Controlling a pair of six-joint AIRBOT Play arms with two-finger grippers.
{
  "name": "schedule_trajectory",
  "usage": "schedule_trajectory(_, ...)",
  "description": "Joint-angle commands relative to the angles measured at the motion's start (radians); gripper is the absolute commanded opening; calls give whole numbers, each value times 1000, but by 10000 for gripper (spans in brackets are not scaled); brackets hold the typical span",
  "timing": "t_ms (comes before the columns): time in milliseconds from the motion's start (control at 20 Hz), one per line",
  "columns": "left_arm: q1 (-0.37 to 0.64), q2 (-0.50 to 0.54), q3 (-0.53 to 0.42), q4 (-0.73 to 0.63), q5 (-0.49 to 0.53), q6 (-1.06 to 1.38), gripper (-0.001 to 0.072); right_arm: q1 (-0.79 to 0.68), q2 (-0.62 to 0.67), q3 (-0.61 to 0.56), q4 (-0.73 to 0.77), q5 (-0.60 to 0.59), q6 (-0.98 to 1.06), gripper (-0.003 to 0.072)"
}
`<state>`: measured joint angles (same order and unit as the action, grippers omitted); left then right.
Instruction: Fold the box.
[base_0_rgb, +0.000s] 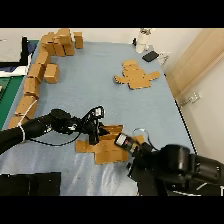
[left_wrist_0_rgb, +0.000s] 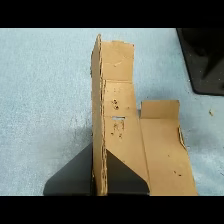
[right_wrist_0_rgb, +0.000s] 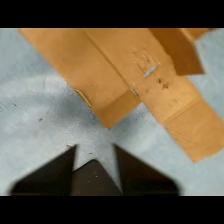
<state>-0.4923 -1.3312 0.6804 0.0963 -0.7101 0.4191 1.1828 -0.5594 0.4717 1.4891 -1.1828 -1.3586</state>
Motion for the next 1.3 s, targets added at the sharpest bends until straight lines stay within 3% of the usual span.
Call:
schedule_trajectory(0,-1,-1,0,0,0,0,13,152,-90,-32,-169,123,-32,588)
schedule_trajectory(200,-1,-1,0,0,0,0,13,159,-219,-32,-307,208,-30,588)
schedule_trajectory(400,-1,-1,0,0,0,0,13,159,-297,-32,-312,240,-30,588)
schedule_trajectory(1250,-1,-1,0,0,0,0,13,158,-338,-8,-343,231,-18,582)
